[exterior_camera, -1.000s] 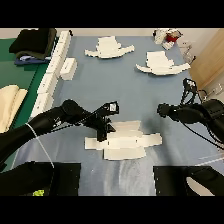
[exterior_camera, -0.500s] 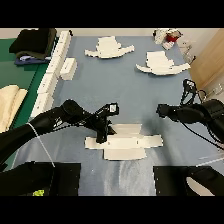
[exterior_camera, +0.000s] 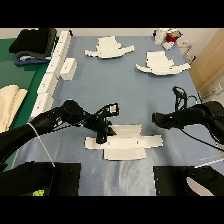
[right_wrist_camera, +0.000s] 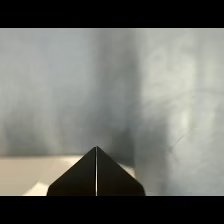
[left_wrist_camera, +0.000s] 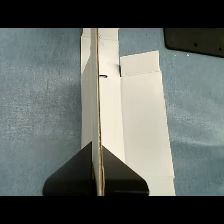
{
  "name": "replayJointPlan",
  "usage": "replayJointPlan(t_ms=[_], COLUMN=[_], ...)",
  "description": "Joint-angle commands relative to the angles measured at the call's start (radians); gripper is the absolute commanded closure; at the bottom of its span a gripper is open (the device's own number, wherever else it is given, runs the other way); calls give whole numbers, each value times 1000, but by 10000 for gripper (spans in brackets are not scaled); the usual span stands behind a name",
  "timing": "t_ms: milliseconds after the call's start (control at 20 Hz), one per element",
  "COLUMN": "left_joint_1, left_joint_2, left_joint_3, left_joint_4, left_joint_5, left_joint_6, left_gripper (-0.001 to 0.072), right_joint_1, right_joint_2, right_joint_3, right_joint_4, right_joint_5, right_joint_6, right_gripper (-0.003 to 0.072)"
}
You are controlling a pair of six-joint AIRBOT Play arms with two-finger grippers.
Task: Fold the box.
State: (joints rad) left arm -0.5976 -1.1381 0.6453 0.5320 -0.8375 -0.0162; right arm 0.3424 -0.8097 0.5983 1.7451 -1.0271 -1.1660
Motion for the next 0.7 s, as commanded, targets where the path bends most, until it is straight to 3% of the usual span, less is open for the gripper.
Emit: replayJointPlan(t_ms=[0, 100, 300, 350, 400, 450, 500, 650], left_joint_1=[0, 0, 0, 0, 0, 0, 0, 0], left_joint_2=[1, 1, 1, 1, 1, 1, 1, 1], left_joint_3=[0, 0, 0, 0, 0, 0, 1, 0], left_joint_4=[1, 0, 0, 1, 0, 0, 0, 0], left_joint_5=[-1, -2, -1, -1, -1, -1, 0, -2], left_joint_6=[0, 0, 0, 0, 0, 0, 0, 0], left_gripper=[694, 694, 694, 694, 694, 694, 694, 694], right_joint_1=[127, 292, 692, 774, 846, 895, 930, 950], right_joint_2=[35, 86, 177, 180, 175, 164, 145, 63], right_joint_3=[-2, -12, -75, -88, -99, -107, -111, -111], right_joint_4=[77, 77, 0, -61, -138, -211, -281, -395], right_joint_5=[-205, -262, -232, -217, -191, -153, -111, -3], right_joint_6=[-73, -58, -56, -56, -58, -58, -62, -116], right_gripper=[686, 687, 685, 635, 316, 63, -20, -20])
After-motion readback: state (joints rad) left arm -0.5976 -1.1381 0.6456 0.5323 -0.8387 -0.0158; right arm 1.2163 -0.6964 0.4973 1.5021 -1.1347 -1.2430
